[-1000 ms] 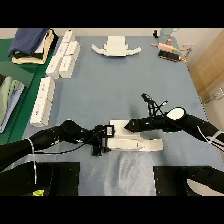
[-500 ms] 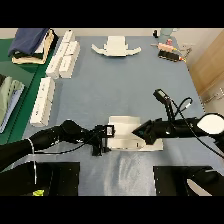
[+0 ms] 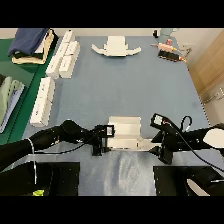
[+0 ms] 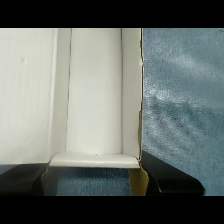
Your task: Fold the box.
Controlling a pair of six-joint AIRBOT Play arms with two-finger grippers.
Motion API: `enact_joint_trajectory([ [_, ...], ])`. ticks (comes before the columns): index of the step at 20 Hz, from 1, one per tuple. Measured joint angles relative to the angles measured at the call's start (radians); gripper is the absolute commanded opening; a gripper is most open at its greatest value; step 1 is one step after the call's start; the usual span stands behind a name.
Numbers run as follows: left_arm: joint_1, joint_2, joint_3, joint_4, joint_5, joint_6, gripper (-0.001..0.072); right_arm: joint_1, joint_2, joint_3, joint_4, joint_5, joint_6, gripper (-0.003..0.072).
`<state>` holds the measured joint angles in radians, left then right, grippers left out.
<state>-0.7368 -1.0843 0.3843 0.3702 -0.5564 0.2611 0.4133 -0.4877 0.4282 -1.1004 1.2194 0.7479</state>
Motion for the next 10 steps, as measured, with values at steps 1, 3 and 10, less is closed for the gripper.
enact_joint_trajectory([
  [1,0.0,0.0,0.0,0.0,0.0,0.0,0.0409,0.0,0.0,-0.026,-0.011,-0.031,-0.075,0.0445],
  [3,0.0,0.0,0.0,0.0,0.0,0.0,0.0409,0.003,0.001,-0.075,-0.016,-0.11,-0.23,0.0445],
  [10,0.0,0.0,0.0,0.0,0.0,0.0,0.0409,0.059,-0.043,-0.149,-0.002,-0.338,-0.488,0.0445],
])
